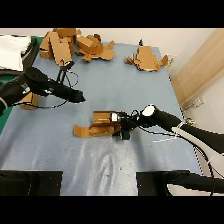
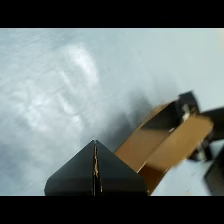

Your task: Fold the box.

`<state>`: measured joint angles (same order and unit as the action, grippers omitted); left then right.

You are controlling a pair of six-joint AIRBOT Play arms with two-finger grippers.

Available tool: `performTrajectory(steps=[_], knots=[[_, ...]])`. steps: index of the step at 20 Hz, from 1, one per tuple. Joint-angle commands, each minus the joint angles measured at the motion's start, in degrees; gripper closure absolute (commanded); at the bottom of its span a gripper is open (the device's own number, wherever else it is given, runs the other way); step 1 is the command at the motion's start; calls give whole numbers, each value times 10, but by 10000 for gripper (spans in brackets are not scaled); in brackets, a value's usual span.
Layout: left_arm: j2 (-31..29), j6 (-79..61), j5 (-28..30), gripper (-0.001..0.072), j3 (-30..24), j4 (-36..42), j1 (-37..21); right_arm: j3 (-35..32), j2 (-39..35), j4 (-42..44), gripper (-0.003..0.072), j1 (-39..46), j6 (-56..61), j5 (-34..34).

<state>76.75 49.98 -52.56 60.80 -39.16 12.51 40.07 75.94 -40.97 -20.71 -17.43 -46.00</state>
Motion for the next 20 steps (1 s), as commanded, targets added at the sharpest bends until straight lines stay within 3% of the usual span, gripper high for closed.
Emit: performTrajectory(steps=[1,6,10,13,15,17,18,19,20], knots=[[-40,-67,-28,702,-2,-149,-18,0,0,0,197,0,0,0],[-55,-268,8,704,-66,-196,24,0,0,0,197,0,0,-1],[-84,-462,16,703,-134,-128,77,0,0,0,197,0,0,-1],[-102,-622,23,703,-198,31,24,0,0,0,197,0,0,0],[-102,-714,-48,701,-223,105,-42,0,0,0,197,0,0,-1],[-102,-748,-107,700,-227,106,-71,0,0,0,197,0,0,0],[-102,-745,-106,593,-227,101,-72,0,0,0,197,0,0,0],[-102,-745,-104,290,-227,86,-70,0,0,0,197,0,0,0],[-102,-741,-104,205,-227,68,-68,0,0,0,197,0,0,0]])
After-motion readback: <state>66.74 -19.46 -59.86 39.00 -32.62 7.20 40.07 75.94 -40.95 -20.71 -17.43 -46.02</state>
